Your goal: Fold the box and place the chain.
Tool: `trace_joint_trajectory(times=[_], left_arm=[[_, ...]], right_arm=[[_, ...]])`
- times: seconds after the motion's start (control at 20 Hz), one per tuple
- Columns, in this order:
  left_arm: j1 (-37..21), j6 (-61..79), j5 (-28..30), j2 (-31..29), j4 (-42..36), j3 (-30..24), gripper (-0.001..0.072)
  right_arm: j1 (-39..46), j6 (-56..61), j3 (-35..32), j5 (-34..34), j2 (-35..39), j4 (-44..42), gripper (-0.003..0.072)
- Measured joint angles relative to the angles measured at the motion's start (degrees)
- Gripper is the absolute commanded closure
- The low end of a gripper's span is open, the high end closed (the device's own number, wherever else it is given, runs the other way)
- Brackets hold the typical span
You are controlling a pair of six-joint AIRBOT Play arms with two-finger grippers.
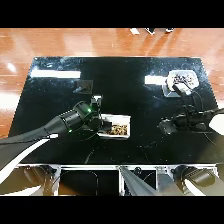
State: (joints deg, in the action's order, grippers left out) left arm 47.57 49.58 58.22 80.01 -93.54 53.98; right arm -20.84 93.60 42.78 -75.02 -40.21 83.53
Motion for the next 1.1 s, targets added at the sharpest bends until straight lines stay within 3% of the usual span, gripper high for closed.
trace_joint_trajectory(times=[0.1,0.2,0.25,0.65,0.7,0.75,0.8,0.95,1.1], left_arm=[[0.0,-0.2,-0.1,0.0,-0.5,0.0,0.0397],[0.0,-0.2,-0.1,0.0,-1.3,0.1,0.0187],[0.0,-0.2,0.1,0.0,-1.7,0.3,0.0126],[0.0,5.1,7.4,-2.8,-2.7,6.5,0.0141],[0.0,6.6,9.3,-3.8,-2.5,6.9,0.0141],[0.0,8.0,11.0,-5.0,-2.2,7.2,0.0141],[0.0,9.7,12.7,-6.5,-1.6,7.3,0.0141],[-1.2,15.9,18.1,-13.3,1.3,5.1,0.0141],[-7.4,20.8,20.9,-23.0,1.8,-1.8,0.0141]], right_arm=[[1.6,0.1,-1.2,-0.3,1.0,-0.9,0.0127],[2.4,0.1,-1.8,-0.5,1.5,-1.4,0.0127],[2.7,0.1,-2.0,-0.5,1.7,-1.6,0.0127],[3.3,0.4,-2.5,0.7,2.1,-2.1,0.0125],[3.3,0.5,-2.5,0.9,2.1,-2.2,0.0110],[3.3,0.5,-2.5,1.0,2.1,-2.4,-0.0021],[3.3,0.5,-2.5,1.2,1.9,-2.5,-0.0026],[3.3,0.0,-2.4,1.6,0.5,-3.9,-0.0026],[3.3,-2.3,0.1,2.3,-4.5,-7.2,-0.0025]])
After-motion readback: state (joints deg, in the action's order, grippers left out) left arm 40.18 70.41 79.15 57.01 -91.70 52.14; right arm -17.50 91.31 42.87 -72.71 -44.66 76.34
